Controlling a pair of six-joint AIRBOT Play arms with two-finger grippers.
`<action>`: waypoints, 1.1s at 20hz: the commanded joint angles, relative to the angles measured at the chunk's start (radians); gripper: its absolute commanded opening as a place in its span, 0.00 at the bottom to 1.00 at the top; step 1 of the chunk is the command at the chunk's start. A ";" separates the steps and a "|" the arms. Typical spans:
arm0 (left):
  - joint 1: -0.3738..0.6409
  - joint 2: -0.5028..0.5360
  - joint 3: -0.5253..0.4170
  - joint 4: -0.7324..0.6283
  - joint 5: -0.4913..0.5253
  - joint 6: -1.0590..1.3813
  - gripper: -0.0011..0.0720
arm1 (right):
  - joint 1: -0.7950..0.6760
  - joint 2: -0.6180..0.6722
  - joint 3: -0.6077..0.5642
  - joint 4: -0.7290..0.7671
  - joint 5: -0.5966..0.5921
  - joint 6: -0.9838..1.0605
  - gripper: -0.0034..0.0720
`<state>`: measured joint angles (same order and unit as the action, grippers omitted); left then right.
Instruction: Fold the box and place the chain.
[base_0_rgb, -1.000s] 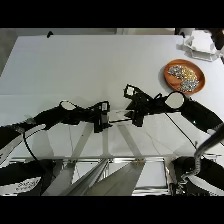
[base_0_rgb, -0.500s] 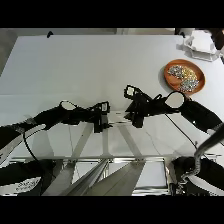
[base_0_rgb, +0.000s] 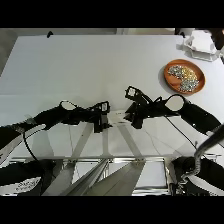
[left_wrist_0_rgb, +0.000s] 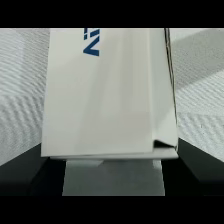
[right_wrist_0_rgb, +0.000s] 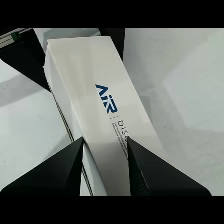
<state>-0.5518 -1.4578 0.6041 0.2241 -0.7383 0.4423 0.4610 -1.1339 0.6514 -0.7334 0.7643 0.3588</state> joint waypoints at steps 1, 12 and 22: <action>0.000 0.000 0.000 0.000 0.002 0.002 0.58 | 0.001 -0.001 -0.002 0.008 -0.032 -0.001 0.39; 0.000 0.000 0.000 0.000 0.002 0.002 0.58 | 0.001 0.000 -0.002 0.007 -0.011 -0.001 0.39; 0.000 0.000 0.000 0.000 0.002 0.002 0.58 | 0.001 0.000 -0.005 0.008 -0.119 -0.001 0.39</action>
